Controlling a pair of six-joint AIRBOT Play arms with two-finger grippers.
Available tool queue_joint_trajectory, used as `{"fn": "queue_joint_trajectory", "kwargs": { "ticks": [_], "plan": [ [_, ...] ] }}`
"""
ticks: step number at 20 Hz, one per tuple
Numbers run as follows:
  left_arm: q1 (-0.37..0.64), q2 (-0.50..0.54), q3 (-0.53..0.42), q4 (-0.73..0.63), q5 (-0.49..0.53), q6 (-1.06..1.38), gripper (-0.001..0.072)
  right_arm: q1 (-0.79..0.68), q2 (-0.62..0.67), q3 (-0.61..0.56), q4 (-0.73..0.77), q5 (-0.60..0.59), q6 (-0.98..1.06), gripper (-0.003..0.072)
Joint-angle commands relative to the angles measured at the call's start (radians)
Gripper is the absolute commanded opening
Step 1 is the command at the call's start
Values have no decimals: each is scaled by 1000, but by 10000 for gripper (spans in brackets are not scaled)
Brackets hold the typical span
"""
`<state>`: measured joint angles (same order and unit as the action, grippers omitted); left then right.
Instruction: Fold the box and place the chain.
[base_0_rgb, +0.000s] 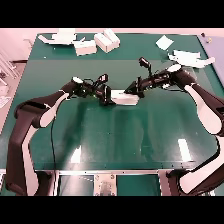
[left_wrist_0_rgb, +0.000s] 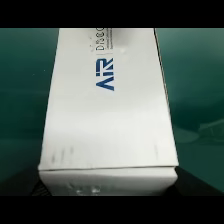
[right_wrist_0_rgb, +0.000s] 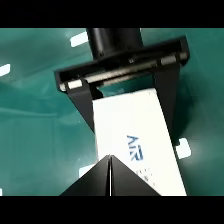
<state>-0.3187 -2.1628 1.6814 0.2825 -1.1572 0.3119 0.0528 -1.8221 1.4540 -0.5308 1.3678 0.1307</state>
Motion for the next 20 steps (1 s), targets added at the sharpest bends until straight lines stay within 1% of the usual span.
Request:
{"fn": "queue_joint_trajectory", "kwargs": {
  "ticks": [1, 6, 12, 17, 20],
  "plan": [
    [0, 1, 0, 2, -2, 1, 346, 0, 3, -55, 3, -46, -1, 6],
    [0, 1, 0, 2, -2, 1, 346, 0, 2, -118, 3, -131, -13, 6],
    [0, 1, 0, 2, -2, 1, 345, 1, 2, -188, -4, -135, -11, 6],
    [0, 1, 0, 2, -2, 2, 345, -1, 13, -180, 0, -138, -8, 5],
    [0, 1, 0, 2, -1, 2, 346, 0, 81, -176, 30, -138, -8, 5]
  ]
}}
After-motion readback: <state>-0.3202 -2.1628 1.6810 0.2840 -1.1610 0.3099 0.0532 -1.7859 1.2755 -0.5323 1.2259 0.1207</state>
